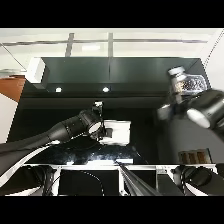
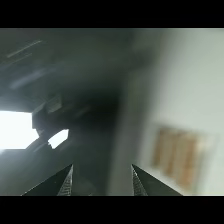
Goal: Fold the box and place the chain.
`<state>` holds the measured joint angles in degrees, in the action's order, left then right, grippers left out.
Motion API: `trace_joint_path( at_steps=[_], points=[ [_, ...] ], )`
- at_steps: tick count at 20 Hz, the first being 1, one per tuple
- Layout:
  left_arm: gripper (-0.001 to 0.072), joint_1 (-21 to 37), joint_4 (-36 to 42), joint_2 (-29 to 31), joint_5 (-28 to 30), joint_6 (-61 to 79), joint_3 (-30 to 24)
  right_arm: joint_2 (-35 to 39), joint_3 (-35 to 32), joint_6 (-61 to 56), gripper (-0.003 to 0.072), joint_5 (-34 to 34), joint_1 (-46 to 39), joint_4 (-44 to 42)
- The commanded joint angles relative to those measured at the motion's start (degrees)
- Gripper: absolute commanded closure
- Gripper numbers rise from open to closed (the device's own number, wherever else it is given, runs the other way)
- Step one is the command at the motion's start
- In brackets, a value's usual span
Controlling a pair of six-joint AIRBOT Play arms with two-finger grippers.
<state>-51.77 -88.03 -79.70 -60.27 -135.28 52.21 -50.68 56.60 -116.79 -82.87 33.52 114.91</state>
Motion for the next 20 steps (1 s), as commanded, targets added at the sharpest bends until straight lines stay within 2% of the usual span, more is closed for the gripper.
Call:
trace_joint_path(
  at_steps=[1, 2, 3, 4, 6, 9, 12, 14, 16, 20],
  points=[
    [0.0678, 0.1, -0.3, 0.0, 0.2, 0.0, 0.0, 1.3, -1.0, 5.9, 0.0249, 11.6, -17.0, 11.0],
    [0.0677, 0.0, -0.3, 0.0, 0.2, 0.0, 0.0, 0.8, -1.8, 5.7, 0.0225, 18.3, -23.6, 9.0],
    [0.0678, 0.0, -0.2, 0.0, 0.3, -0.1, 0.0, -0.7, -2.0, 5.6, -0.0029, 24.0, -29.6, 4.7],
    [0.0678, 0.0, -0.2, 0.0, 0.5, -0.1, 0.0, -3.5, -1.8, 7.1, -0.0020, 29.7, -35.5, -2.1],
    [0.0678, 0.0, -0.3, 0.0, 0.6, -0.2, 0.0, -12.2, 1.4, 9.4, -0.0018, 34.0, -43.5, -12.7],
    [0.0678, 0.0, -0.2, 0.0, 0.6, -0.1, 0.0, -26.3, 10.7, 12.5, -0.0018, 32.9, -49.2, -21.8],
    [0.0677, 0.0, -0.2, 0.0, 0.6, -0.2, 0.0, -38.3, 20.7, 20.8, -0.0017, 29.5, -52.1, -30.4],
    [0.0678, 0.0, -0.2, 0.0, 0.7, -0.1, 0.0, -43.3, 24.7, 24.2, -0.0008, 28.5, -52.7, -32.5],
    [0.0677, 0.0, -0.2, 0.0, 0.7, -0.1, 0.0, -46.3, 26.4, 25.3, 0.0112, 28.8, -52.7, -33.7],
    [0.0678, 0.0, -0.2, 0.0, 1.3, -0.2, 0.0, -49.6, 27.0, 25.4, 0.0140, 29.6, -52.7, -33.9]
  ],
)
